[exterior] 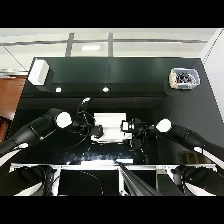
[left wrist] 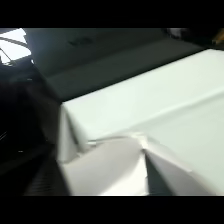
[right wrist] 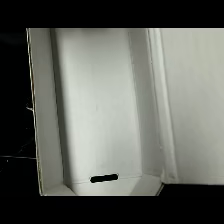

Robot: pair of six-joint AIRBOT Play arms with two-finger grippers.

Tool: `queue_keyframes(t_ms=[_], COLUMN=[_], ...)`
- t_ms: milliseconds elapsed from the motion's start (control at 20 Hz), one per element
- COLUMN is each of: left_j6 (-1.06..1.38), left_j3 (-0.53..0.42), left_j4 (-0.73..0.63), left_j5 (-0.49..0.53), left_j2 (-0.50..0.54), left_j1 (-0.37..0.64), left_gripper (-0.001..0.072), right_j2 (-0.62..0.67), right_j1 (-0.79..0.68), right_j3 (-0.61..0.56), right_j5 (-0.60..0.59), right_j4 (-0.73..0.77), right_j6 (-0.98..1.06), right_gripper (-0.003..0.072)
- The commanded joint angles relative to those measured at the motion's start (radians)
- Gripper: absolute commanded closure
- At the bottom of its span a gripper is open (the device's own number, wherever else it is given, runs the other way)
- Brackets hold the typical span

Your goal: Fold the box and place the chain.

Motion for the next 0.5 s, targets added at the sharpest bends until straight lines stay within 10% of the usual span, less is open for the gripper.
queue_keyframes(t_ms=[0, 450], left_j6=[-0.111, -0.260], left_j3=[0.037, 0.039], left_j4=[0.067, 0.119], left_j5=[-0.038, -0.043], left_j2=[0.000, 0.000], left_j1=[-0.051, -0.098], left_gripper=[0.0164, 0.0210], right_j2=[0.000, 0.000], right_j1=[0.001, 0.001], right_j3=[0.001, 0.001], right_j5=[-0.002, -0.002], right_j4=[0.001, 0.001], right_j6=[0.001, 0.001], right_gripper=[0.0290, 0.0290])
